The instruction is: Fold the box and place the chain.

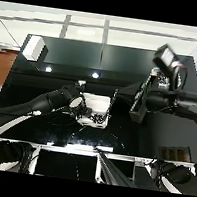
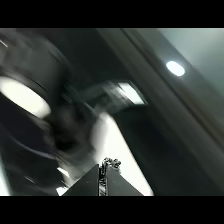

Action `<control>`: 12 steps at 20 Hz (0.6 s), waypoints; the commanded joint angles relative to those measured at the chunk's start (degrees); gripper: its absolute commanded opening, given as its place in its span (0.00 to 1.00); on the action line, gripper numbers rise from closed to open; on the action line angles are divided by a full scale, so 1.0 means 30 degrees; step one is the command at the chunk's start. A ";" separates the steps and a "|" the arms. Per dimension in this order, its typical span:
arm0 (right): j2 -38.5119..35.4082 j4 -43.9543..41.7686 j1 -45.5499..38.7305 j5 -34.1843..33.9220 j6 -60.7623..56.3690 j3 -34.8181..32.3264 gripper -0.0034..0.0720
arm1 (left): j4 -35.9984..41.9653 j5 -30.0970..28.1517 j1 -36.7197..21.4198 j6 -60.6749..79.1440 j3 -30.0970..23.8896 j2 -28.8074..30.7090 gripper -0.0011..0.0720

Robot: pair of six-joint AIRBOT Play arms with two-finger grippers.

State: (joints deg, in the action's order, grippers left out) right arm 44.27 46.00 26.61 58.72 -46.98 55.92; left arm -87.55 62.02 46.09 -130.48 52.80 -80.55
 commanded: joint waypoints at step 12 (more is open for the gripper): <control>0.2178 -0.3745 -0.0022 -0.0240 -0.0255 -0.0270 0.08 | 0.0007 0.0000 -0.0007 0.0000 0.0015 -0.0007 0.06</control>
